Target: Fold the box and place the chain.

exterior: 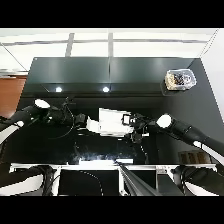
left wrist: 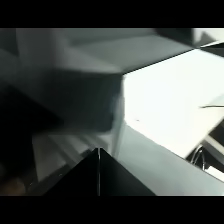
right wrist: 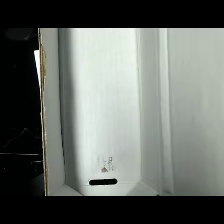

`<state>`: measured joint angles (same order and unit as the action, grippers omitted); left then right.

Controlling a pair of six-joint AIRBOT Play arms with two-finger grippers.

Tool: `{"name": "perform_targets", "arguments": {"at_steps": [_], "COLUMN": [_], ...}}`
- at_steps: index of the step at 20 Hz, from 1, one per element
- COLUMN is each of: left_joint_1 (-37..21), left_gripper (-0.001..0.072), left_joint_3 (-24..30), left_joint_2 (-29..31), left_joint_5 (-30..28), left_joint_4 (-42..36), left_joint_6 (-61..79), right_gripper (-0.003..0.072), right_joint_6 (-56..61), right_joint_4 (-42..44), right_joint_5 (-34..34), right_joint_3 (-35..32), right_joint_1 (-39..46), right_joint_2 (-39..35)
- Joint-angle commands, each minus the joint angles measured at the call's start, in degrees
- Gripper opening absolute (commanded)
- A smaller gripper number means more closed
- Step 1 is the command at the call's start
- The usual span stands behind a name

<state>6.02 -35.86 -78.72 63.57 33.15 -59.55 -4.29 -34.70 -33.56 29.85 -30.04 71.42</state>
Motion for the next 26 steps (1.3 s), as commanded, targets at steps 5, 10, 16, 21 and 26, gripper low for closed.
{"name": "perform_targets", "arguments": {"at_steps": [5,10,16,21,26], "left_joint_1": [1.86,9.57,14.38,16.72,24.04], "left_gripper": [0.0680,0.0677,0.0677,0.0677,0.0676], "left_joint_3": [-1.09,-1.11,-3.15,-4.94,-6.75], "left_joint_2": [7.13,7.41,7.41,7.39,7.39], "left_joint_5": [0.35,-8.68,-12.22,-12.87,-16.17], "left_joint_4": [-0.87,-0.57,6.32,12.17,29.51], "left_joint_6": [3.91,3.69,-1.99,-8.07,-27.80], "right_gripper": [0.0444,0.0444,0.0444,0.0444,0.0444], "right_joint_6": [0.02,0.02,0.02,0.02,0.02], "right_joint_4": [0.00,0.00,0.00,0.00,0.00], "right_joint_5": [0.00,0.00,0.00,0.00,0.00], "right_joint_3": [0.00,0.00,0.00,0.00,0.00], "right_joint_1": [-0.07,-0.07,-0.07,-0.07,-0.07], "right_joint_2": [-0.04,-0.02,-0.04,-0.04,-0.04]}}
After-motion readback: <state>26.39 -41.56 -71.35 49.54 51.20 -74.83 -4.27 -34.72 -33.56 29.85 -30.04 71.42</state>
